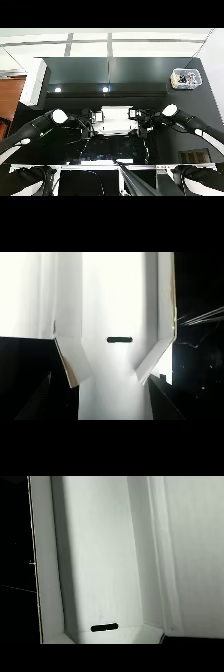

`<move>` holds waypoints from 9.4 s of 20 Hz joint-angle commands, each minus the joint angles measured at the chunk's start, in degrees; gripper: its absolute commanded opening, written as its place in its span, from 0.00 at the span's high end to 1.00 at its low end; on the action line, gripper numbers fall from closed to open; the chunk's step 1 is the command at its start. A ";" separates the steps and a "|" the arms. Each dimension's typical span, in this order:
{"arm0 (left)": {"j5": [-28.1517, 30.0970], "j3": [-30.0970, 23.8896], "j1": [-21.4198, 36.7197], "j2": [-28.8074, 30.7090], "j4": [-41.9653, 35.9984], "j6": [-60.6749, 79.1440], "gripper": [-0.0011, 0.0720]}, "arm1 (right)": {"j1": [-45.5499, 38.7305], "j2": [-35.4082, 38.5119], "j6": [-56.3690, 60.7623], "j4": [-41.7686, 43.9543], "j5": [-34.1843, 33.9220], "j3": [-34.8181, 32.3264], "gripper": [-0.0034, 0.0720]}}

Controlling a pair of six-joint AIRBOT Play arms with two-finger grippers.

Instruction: Fold the box and place the chain.

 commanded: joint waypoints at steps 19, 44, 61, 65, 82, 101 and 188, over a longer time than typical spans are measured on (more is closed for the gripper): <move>-3.17 2.99 -1.73 -5.60 -15.23 0.33 0.67 | 0.02 0.00 0.00 0.00 0.02 0.00 0.63; -18.62 3.87 20.85 10.67 19.34 -68.63 0.95 | 0.02 0.00 0.00 0.00 0.02 0.00 0.63; -25.55 0.74 21.73 -15.10 -18.36 -59.63 0.95 | 0.02 0.00 -0.02 -0.02 0.02 0.00 0.63; -28.20 4.48 21.53 -15.23 -19.21 -57.57 0.09 | 0.02 0.00 0.00 0.00 0.02 0.00 0.63; -24.15 13.55 8.72 -15.23 -10.54 -78.07 0.14 | 0.02 0.00 0.02 0.00 0.00 0.00 0.63; -27.67 23.87 2.25 -15.21 8.41 -94.51 0.13 | 0.02 0.00 0.02 0.00 -0.02 0.00 0.63; -28.81 29.90 -16.26 -17.35 38.29 -131.97 0.95 | -4.68 14.53 67.25 -18.18 16.52 6.43 0.95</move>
